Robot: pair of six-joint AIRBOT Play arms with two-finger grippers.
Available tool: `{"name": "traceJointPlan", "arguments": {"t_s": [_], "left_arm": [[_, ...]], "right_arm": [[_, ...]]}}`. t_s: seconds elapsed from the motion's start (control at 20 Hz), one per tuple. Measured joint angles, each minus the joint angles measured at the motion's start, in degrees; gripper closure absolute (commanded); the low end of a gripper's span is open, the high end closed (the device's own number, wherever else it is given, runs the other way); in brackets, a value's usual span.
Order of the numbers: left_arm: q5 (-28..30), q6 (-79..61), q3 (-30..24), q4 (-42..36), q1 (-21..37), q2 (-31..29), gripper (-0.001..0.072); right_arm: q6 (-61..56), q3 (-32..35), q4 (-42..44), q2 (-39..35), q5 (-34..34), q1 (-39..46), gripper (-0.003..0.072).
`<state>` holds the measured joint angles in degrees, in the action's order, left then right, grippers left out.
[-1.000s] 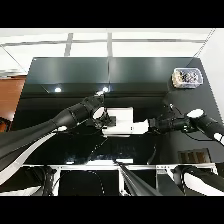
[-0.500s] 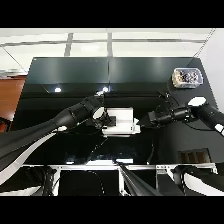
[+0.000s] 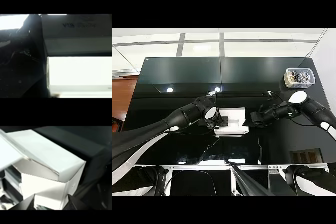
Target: Fold the box and place the chain.
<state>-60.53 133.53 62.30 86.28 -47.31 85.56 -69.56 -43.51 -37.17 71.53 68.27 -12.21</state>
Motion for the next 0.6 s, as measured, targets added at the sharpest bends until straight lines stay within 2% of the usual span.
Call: {"name": "traceJointPlan", "arguments": {"t_s": [0.05, 0.15, 0.6], "left_arm": [[0.0, 0.0, 0.0, 0.0, 0.0, 0.0, 0.0682], [0.0, 0.0, 0.0, 0.0, 0.0, 0.0, 0.0682], [0.0, 0.0, 0.0, 0.0, 0.0, 0.0, 0.0682]], "right_arm": [[-2.05, -0.94, -1.84, 0.0, -1.03, -1.68, 0.0231], [-7.43, -2.62, -6.16, 0.0, -3.17, -5.11, 0.0336], [-33.48, -6.51, -25.94, 0.35, -8.76, -16.96, 0.0337]]}}
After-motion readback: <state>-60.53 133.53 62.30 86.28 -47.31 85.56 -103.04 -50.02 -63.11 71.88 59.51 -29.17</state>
